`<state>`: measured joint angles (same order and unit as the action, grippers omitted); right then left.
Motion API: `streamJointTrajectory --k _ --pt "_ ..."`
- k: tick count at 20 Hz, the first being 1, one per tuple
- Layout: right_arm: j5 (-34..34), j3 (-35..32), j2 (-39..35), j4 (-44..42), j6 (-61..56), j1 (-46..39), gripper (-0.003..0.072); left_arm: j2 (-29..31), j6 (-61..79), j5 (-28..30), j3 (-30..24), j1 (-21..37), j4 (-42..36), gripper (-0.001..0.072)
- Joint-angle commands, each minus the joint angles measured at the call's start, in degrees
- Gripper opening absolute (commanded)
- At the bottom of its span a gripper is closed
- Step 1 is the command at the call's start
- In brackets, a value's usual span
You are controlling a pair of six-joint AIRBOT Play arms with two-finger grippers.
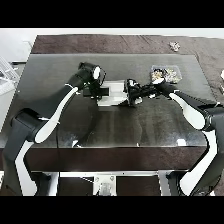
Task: Fold the box and place the chain.
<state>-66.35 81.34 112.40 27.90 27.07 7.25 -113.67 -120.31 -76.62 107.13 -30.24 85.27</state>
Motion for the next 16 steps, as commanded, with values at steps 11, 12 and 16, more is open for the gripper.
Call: streamJointTrajectory --k 11,12,16 --pt "0.04 -0.02 0.02 0.0 0.0 0.0 0.0591 0.11 6.38 -8.41 6.49 1.62 -3.96 0.0484" --pt "0.04 0.0 0.02 0.0 -0.02 0.0 0.0591 0.11 9.07 -11.3 8.15 2.43 -5.25 0.0484" --pt "0.04 -0.02 0.02 0.0 -0.02 0.0 0.059 3.89 24.11 -17.07 9.27 6.38 -10.6 0.0484"
